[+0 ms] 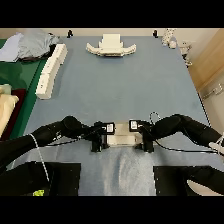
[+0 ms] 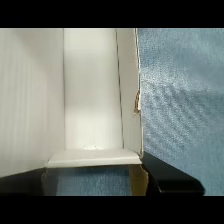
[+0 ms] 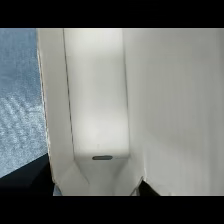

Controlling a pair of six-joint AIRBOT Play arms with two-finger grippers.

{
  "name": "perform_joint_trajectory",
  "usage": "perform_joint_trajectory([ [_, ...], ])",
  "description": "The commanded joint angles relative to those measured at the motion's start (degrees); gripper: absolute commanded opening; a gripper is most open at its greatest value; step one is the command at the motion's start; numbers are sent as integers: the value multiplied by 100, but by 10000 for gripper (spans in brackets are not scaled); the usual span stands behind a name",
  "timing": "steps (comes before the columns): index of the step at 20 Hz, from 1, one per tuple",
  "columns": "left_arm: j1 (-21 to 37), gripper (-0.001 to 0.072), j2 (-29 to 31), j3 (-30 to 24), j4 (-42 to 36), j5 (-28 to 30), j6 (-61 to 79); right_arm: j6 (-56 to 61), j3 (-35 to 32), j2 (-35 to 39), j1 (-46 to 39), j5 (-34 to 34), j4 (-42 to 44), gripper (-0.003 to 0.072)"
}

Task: Fold the box.

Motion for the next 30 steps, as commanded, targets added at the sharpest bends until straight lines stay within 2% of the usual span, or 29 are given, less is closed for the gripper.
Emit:
perform_joint_trajectory([
  [1,4,480,4,2,11,-22,-2,485,7,96,0,7,-129,720],
  [4,4,480,4,2,11,-20,-2,1423,120,330,0,-238,-907,720],
  [7,7,480,4,2,11,-22,-4,2651,275,684,0,-813,-1878,720],
  [11,4,480,4,2,11,-22,-2,3816,308,1261,0,-1650,-2356,719],
  [14,4,480,4,2,11,-20,-2,5064,369,1718,0,-2306,-2409,699],
  [16,7,480,4,2,11,-20,-2,6017,498,1980,0,-2813,-2225,493],
  [18,4,480,4,2,11,-22,-2,6607,562,2177,0,-2924,-1773,277],
  [19,7,480,4,2,11,-20,-2,6714,562,2205,0,-2859,-1318,95],
  [20,7,480,4,2,11,-20,-4,6728,562,2186,2,-2734,-850,3],
  [23,4,480,4,2,11,-20,-2,6728,562,1926,2,-1836,275,3],
  [27,7,480,4,2,11,-20,-2,6730,579,1460,0,-111,616,3],
  [30,4,480,4,2,11,-22,-2,6725,734,990,0,544,605,3],
])
